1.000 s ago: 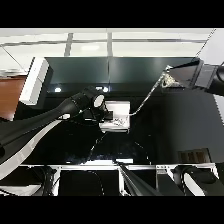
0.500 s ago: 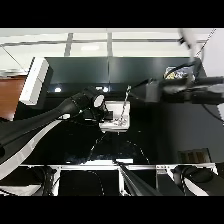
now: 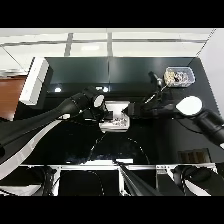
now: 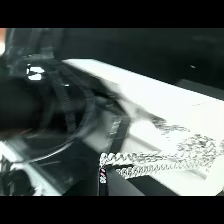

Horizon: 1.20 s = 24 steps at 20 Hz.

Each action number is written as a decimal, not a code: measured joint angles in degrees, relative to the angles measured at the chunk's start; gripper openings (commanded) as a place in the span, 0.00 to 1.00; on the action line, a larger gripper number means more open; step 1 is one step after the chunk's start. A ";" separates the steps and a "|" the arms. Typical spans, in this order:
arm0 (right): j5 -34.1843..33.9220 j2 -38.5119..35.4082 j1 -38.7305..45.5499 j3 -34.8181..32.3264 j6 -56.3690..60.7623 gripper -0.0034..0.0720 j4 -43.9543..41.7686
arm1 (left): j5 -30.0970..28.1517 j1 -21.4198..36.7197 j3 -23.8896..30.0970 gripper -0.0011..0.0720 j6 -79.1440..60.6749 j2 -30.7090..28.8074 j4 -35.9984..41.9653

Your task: Fold the box and place the chain.

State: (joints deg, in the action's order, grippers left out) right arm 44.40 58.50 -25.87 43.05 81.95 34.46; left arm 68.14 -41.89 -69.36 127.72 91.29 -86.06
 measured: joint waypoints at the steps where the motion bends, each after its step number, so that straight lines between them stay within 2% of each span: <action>1: -2.08 0.90 -0.76 -0.55 0.15 0.48 -0.52 | 0.00 0.00 0.00 0.06 0.00 0.00 0.00; 4: -4.52 2.23 0.50 -1.36 0.37 0.47 0.33 | 0.02 0.00 0.00 0.06 0.00 0.00 0.00; 8: -4.00 2.93 11.96 -1.75 0.59 0.46 7.02 | 0.02 0.00 0.00 0.06 0.00 0.00 0.00; 9: -4.83 3.19 15.15 -1.81 0.94 0.53 9.75 | 0.02 0.00 0.00 0.06 0.00 0.00 0.00; 10: -5.97 3.69 18.40 -1.88 1.92 0.87 12.85 | 0.04 0.00 0.00 0.06 0.00 0.00 0.00; 11: -7.50 4.44 21.14 -1.88 2.69 0.92 15.32 | 0.04 0.00 0.00 0.06 0.00 0.00 0.00; 16: -15.63 12.90 30.84 0.79 5.25 0.92 17.79 | 0.02 0.00 0.00 0.06 0.00 0.00 0.00; 18: -16.61 18.49 32.52 4.70 5.55 0.92 17.11 | 0.04 0.00 0.00 0.06 0.00 0.00 0.00; 22: -14.45 29.14 33.57 13.75 5.99 0.92 14.23 | 0.02 0.00 0.00 0.06 0.00 0.00 0.00; 23: -14.03 30.97 33.57 15.28 5.97 0.67 13.55 | 0.02 0.00 0.00 0.06 0.00 0.00 0.02; 24: -14.27 32.52 33.51 16.52 5.97 0.33 12.98 | 0.02 0.00 0.00 0.06 0.00 0.00 0.00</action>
State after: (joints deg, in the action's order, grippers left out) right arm 30.13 91.02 7.64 59.57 87.92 47.44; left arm 68.16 -41.89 -69.36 127.72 91.29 -86.06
